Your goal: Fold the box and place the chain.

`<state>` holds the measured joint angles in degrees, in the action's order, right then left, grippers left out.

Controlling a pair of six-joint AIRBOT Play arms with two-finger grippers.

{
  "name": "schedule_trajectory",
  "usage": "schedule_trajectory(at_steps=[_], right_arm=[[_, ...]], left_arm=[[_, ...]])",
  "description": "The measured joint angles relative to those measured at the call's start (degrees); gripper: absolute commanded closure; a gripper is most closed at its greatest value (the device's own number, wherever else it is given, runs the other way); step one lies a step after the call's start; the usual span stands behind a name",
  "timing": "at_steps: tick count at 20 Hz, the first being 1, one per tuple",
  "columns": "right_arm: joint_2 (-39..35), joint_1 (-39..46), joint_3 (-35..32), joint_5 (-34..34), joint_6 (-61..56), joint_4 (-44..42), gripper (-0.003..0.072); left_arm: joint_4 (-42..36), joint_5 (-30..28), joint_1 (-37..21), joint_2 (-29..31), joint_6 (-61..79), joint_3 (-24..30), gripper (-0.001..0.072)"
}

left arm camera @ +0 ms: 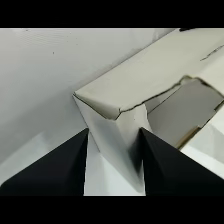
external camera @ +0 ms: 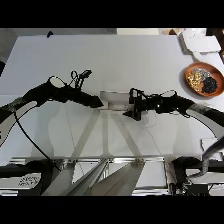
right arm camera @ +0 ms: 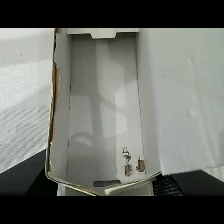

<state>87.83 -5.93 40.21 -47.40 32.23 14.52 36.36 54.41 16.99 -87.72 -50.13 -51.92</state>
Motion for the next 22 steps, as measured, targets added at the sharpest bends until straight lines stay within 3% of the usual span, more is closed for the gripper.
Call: schedule_trajectory(at_steps=[1, 2, 3, 4, 10, 15, 22], right_arm=[[0.0, 0.0, 0.0, 0.0, 0.0, 0.0, 0.0171], [0.0, 0.0, 0.0, 0.0, 0.0, 0.0, 0.0171], [0.0, 0.0, 0.0, 0.0, 0.0, 0.0, 0.0171], [0.0, 0.0, 0.0, 0.0, 0.0, 0.1, 0.0171], [0.0, 0.0, 0.0, 0.0, 0.0, 0.1, 0.0171], [0.0, 0.0, 0.0, 0.0, 0.0, 0.1, 0.0171], [0.0, 0.0, 0.0, 0.0, 0.0, 0.1, 0.0171]], left_arm=[[0.2, -0.5, 0.1, 0.0, 0.0, 0.0, 0.0363], [0.4, -0.8, 0.2, 0.2, -0.1, 0.0, 0.0306], [1.0, -1.2, 0.4, 0.4, -0.3, 0.0, 0.0188], [1.7, -1.7, 0.6, 0.7, -0.7, 0.0, 0.0147], [5.6, -0.5, 2.4, 3.1, -4.6, -0.9, 0.0149], [15.8, 0.4, 7.4, 3.5, -15.2, -4.8, 0.0155], [24.4, -1.2, 11.1, 3.5, -25.0, -7.4, 0.0156]])
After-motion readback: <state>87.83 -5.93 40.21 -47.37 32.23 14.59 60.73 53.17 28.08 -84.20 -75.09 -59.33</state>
